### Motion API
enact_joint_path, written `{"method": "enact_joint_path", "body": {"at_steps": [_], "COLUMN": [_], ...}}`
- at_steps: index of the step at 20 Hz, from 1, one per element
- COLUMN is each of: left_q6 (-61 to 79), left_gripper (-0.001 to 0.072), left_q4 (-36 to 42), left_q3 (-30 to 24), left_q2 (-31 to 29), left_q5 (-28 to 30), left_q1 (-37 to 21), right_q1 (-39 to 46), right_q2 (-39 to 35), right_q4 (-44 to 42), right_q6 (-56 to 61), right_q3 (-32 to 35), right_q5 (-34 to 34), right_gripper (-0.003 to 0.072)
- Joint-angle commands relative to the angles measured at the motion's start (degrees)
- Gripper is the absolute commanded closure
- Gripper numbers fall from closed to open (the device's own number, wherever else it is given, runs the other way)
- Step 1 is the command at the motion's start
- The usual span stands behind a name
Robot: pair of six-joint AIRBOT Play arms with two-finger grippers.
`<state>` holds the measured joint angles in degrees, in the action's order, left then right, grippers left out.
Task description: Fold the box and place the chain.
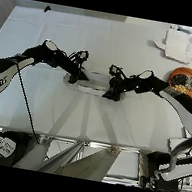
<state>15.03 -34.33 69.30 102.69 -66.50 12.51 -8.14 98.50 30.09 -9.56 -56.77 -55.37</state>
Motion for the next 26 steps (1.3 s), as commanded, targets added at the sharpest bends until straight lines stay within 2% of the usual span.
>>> {"method": "enact_joint_path", "body": {"at_steps": [1,24,25,26], "left_q6": [0.02,0.02,0.02,0.0], "left_gripper": [0.0696,0.0693,0.0683,0.0599], "left_q4": [0.0,0.9,1.09,1.09], "left_q3": [0.0,0.0,0.0,0.0], "left_q2": [-0.02,-0.02,-0.02,-0.02], "left_q5": [0.0,-0.11,0.15,0.28], "left_q1": [-0.02,-0.04,-0.07,-0.07], "right_q1": [-0.07,-0.07,-0.07,-0.07], "right_q2": [-0.04,-0.04,-0.04,-0.04], "right_q4": [-0.02,0.0,0.0,-0.02], "right_q6": [0.02,0.02,0.02,0.02], "right_q3": [0.02,0.02,0.02,0.02], "right_q5": [0.09,0.07,0.09,0.07], "right_gripper": [0.0159,0.0159,0.0159,0.0159]}}
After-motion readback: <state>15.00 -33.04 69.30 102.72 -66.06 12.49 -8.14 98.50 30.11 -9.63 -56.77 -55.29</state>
